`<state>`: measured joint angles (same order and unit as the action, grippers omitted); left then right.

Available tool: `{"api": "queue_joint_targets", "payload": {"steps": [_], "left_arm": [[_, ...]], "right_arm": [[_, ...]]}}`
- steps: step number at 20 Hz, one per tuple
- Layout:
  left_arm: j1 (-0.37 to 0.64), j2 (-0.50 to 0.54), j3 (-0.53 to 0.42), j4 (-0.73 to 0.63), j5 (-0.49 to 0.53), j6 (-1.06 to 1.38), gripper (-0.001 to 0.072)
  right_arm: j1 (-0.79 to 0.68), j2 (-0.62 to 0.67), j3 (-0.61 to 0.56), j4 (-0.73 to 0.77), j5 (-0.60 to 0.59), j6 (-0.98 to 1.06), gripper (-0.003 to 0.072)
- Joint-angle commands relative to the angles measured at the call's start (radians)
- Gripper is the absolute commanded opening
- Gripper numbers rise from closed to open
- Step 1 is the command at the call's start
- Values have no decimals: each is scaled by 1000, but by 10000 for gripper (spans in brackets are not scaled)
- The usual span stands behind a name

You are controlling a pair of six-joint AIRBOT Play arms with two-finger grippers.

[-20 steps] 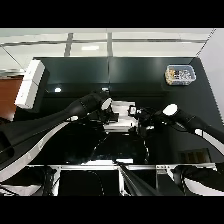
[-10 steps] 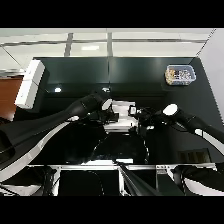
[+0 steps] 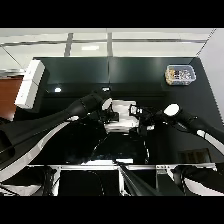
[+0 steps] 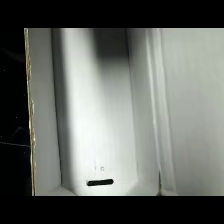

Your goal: Fold the box and place the chain.

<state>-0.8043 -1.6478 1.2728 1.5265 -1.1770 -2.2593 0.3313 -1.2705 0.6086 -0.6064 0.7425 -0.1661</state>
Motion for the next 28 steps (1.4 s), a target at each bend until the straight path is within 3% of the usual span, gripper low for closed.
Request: {"api": "queue_joint_targets", "payload": {"steps": [1, 3, 6, 7, 8, 9, 10, 11, 13, 18, 22, 23, 24, 25, 26, 27, 28], "left_arm": [[0, 0, 1, 0, -4, 0, 26], [0, 0, 1, -2, -5, 0, 26], [0, 0, 1, -2, -10, 0, 26], [0, 0, 1, -2, -10, 0, 26], [0, 0, 1, -10, -10, 0, 26], [0, 0, 1, -16, -10, 0, 26], [0, 0, 1, -21, -9, 0, 26], [0, 0, 1, -21, -9, 0, 26], [0, 0, 1, -21, -10, 0, 26], [0, 0, 1, -21, -9, 0, 26], [0, 0, 1, -20, -9, 0, 26], [0, 0, 1, -20, -9, 0, 26], [0, 0, 1, -20, -9, 0, 26], [0, 0, 1, -20, -9, 0, 26], [0, 0, 1, -20, -9, 0, 26], [0, 0, 1, -20, -9, 0, 26], [0, 0, 1, -20, -9, 0, 26]], "right_arm": [[0, 59, 0, -145, 41, 68, 655], [0, 80, 0, -219, 39, 115, 655], [5, 82, 0, -198, 39, 114, 653], [5, 82, 0, -198, 39, 113, 606], [5, 82, 0, -198, 39, 114, 428], [5, 82, 0, -197, 38, 113, 306], [5, 82, 0, -179, 37, 114, 233], [5, 82, 0, -150, 37, 114, 233], [5, 80, 0, -69, 37, 119, 116], [49, 24, 0, 108, 2, 119, 134], [59, 0, 0, 108, -32, 122, 136], [53, 0, 0, 108, -32, 130, 207], [48, 0, 0, 108, -35, 146, 421], [44, 0, 0, 108, -35, 157, 387], [43, 1, 0, 108, -29, 164, 216], [44, 0, 0, 109, -34, 164, 364], [45, 1, 0, 108, -35, 164, 440]]}}
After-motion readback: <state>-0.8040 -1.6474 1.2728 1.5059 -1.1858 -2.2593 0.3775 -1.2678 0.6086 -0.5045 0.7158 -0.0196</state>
